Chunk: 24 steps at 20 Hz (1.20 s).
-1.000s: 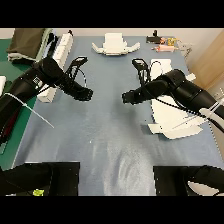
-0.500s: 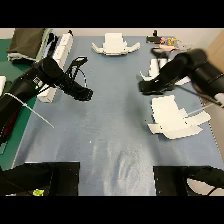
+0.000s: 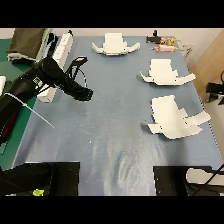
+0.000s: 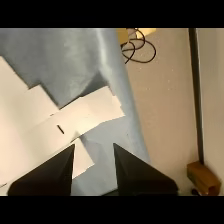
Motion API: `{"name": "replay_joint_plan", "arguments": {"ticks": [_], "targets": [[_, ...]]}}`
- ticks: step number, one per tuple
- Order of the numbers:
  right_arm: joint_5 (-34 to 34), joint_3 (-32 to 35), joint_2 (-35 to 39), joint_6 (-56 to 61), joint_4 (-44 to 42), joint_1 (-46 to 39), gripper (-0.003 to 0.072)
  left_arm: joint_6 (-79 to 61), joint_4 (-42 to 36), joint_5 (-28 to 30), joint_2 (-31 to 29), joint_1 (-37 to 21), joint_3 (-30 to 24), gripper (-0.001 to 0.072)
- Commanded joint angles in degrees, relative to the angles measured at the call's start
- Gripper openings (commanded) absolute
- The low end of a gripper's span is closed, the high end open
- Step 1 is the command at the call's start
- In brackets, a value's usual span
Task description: Fold the box.
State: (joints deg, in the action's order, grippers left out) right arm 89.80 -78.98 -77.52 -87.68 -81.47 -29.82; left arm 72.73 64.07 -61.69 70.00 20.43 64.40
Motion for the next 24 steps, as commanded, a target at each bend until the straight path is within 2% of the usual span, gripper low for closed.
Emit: {"name": "replay_joint_plan", "arguments": {"ticks": [1, 6, 10, 12, 13, 16, 17, 18, 21, 24], "targets": [[0.02, 0.02, -6.64, -7.69, -6.36, -10.99, 0.0389, 0.00, 0.02, 0.00, 0.02, -0.07, 0.07, 0.0014], [-0.44, 0.00, -16.48, -14.23, -14.08, -15.10, 0.0389, 0.00, 0.02, 0.00, 0.00, -0.04, 0.07, 0.0014], [-0.74, -1.49, -20.37, -16.96, -14.53, -15.10, 0.0388, 0.00, 0.02, 0.00, 0.00, -0.07, 0.07, 0.0014], [-0.57, -1.90, -20.63, -19.61, -17.92, -15.10, 0.0387, -0.02, 0.00, 0.00, 0.00, -0.07, 0.07, 0.0014], [0.13, -1.92, -20.63, -21.49, -20.61, -15.10, 0.0365, -0.02, 0.00, 0.00, 0.02, -0.07, 0.07, 0.0014], [4.79, -1.90, -20.63, -24.63, -28.68, -14.97, 0.0186, 0.00, 0.00, 0.00, 0.00, -0.04, 0.07, 0.0014], [6.36, -1.90, -20.61, -24.92, -30.99, -14.75, 0.0119, 0.00, 0.02, 0.02, 0.00, -0.07, 0.07, 0.0014], [7.91, -1.90, -20.61, -24.92, -33.03, -14.40, 0.0021, 0.00, 0.02, 0.00, 0.00, -0.07, 0.07, 0.0014], [9.88, -1.88, -20.52, -24.57, -39.45, -11.91, 0.0002, 0.00, 0.00, 0.02, 0.00, -0.07, 0.07, 0.0014], [7.61, 0.07, -17.90, -23.76, -43.39, -6.14, 0.0002, 0.00, 0.02, 0.00, 0.00, -0.07, 0.07, 0.0015]]}}
